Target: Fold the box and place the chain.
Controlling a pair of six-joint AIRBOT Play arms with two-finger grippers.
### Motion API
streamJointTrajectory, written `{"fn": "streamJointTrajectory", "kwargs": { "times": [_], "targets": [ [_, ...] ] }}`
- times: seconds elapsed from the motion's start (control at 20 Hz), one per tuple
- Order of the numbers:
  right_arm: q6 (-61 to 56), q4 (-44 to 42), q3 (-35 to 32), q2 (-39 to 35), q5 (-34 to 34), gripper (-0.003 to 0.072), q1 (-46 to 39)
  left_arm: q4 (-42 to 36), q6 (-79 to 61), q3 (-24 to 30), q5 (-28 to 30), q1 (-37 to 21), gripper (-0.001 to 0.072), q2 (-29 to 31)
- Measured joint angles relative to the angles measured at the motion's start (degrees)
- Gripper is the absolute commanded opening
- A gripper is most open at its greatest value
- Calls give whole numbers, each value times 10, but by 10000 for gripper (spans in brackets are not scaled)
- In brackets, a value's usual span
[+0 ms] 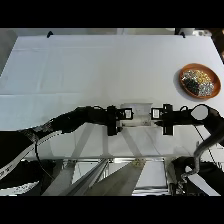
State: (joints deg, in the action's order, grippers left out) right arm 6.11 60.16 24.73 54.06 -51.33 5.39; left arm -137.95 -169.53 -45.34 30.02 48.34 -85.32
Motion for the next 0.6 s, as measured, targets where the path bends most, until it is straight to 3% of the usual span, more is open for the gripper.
{"fn": "streamJointTrajectory", "kwargs": {
  "times": [0.6],
  "targets": [
    [41, -47, 0, 19, 11, 152, 3, 0, 0, 0, 0, 0, 255, 0]
  ]
}}
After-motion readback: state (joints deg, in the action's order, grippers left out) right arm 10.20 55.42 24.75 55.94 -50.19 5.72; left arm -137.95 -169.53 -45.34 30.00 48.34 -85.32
